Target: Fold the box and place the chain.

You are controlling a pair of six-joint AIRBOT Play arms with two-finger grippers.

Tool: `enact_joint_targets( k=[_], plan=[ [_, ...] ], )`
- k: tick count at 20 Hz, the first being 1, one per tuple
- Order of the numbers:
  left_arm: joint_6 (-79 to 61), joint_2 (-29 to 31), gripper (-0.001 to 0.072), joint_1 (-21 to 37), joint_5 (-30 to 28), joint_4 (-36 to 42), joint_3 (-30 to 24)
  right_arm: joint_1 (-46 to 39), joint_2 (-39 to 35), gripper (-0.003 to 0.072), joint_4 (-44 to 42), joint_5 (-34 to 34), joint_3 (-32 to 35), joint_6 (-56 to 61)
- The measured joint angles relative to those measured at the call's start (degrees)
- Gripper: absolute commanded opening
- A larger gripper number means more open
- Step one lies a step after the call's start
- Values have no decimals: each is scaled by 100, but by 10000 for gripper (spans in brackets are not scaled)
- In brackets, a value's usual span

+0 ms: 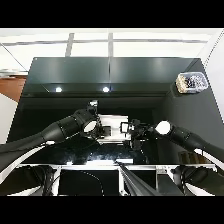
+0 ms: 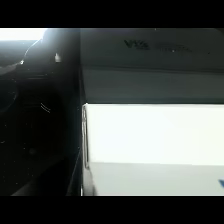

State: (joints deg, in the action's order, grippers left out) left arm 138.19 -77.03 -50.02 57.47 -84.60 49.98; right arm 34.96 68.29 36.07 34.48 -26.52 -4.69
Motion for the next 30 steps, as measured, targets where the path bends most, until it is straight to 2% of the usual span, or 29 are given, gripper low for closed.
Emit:
enact_joint_targets(
  k=[2,4,5,7,8,13,14,15,20,26,30],
  plan=[
    [0,0,301,0,9,-4,7,0,0,435,-2,0,0,0],
    [-2,0,258,0,4,-22,13,0,0,436,-2,0,0,2],
    [0,-4,172,0,7,-24,13,0,0,435,-2,2,0,2],
    [0,-17,112,0,44,-52,13,0,0,435,-4,0,0,9],
    [4,-26,30,0,52,-63,13,0,0,435,-4,0,0,9],
    [-4,-39,29,0,59,-55,13,0,0,437,0,2,0,2],
    [-4,-39,29,0,59,-46,13,0,0,470,0,0,0,9],
    [-2,-39,29,0,57,-46,13,0,0,720,2,-2,0,33],
    [-7,-44,29,0,35,-2,13,-37,-175,715,295,46,7,516],
    [-114,-44,28,0,195,-120,42,-562,-1071,707,1309,1069,-37,1613],
    [-131,-44,28,2,221,-199,55,-734,-1307,706,1541,1373,48,1506]
  ],
)
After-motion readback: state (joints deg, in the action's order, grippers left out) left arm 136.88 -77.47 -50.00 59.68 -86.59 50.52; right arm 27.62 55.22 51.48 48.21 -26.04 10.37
